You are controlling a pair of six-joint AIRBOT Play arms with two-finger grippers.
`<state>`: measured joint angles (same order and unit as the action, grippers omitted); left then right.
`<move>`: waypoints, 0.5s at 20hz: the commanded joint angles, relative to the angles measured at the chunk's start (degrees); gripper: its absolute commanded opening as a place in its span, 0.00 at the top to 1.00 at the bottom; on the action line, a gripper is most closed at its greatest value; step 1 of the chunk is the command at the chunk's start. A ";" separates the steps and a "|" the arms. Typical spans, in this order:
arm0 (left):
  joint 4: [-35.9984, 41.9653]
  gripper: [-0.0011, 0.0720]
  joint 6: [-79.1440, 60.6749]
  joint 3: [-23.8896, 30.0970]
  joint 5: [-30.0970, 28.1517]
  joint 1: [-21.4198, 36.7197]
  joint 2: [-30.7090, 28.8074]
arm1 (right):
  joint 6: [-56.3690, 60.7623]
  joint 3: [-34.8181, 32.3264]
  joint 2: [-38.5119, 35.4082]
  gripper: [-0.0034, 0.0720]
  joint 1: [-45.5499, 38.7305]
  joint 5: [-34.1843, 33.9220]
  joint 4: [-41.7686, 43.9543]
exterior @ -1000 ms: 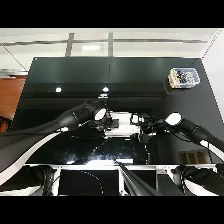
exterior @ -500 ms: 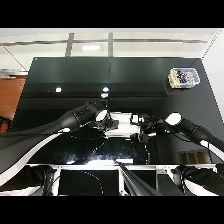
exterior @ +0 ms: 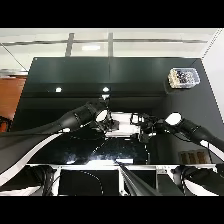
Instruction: Fold the box and place the chain.
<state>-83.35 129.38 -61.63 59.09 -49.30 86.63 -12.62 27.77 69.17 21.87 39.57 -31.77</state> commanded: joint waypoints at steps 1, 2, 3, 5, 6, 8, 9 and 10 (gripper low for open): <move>-0.13 0.86 -0.24 -0.04 -0.15 0.00 -0.02 | 0.04 0.00 0.02 0.33 0.07 0.07 0.02; -0.15 0.95 -0.76 -0.04 -0.15 0.00 -0.02 | 0.04 0.00 0.02 0.33 0.07 0.07 0.02; -0.17 0.95 -0.85 -0.04 -0.13 0.00 -0.02 | 0.07 0.00 0.02 0.33 0.07 0.09 0.02; -0.42 0.95 -0.83 -0.04 -0.07 0.00 -0.02 | 0.61 0.00 -0.07 0.27 0.04 0.35 0.15; -0.42 0.95 -0.83 -0.04 -0.04 0.00 -0.02 | 2.62 0.02 -0.57 0.04 0.04 0.52 0.15; -0.42 0.95 -0.83 -0.04 0.17 0.07 -0.09 | 10.97 0.02 -3.87 0.01 -0.02 2.71 -2.49; -0.42 0.95 -0.83 -0.04 0.28 0.11 -0.09 | 15.45 0.02 -6.32 0.01 -0.17 4.85 -5.84; -0.44 0.95 -0.83 -0.04 0.44 0.11 -0.09 | 19.12 0.02 -8.74 0.01 -0.46 7.04 -9.97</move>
